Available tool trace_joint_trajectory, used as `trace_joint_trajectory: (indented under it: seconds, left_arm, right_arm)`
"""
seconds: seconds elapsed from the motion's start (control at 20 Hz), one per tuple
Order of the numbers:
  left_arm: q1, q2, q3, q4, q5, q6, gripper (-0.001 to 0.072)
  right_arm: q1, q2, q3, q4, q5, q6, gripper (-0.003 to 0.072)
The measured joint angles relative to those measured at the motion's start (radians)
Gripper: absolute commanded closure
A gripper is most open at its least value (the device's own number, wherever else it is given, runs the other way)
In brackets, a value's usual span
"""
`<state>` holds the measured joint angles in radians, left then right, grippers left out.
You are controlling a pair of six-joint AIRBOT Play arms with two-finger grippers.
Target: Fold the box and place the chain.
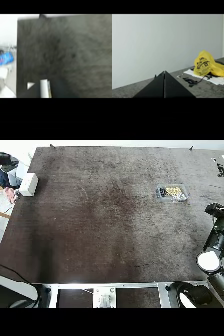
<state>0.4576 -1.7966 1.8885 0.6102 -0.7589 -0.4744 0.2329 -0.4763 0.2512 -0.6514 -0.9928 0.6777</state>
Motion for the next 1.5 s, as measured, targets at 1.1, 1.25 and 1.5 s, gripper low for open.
trace_joint_trajectory:
  seconds: [1.1,1.25,1.5]
  left_arm:
    - [0.0,0.975,-0.978,-0.417,0.329,0.273,0.0705]
    - [0.0,1.091,-1.172,-0.525,0.346,0.338,0.0706]
    - [-0.003,1.21,-1.361,-0.685,0.34,0.453,0.0705]
  right_arm:
    - [0.0,0.0,0.0,0.0,-0.003,0.0,0.0678]
    - [0.0,0.0,0.0,0.0,-0.003,0.0,0.0678]
    - [0.0,0.0,0.0,0.0,-0.003,0.0,0.0678]
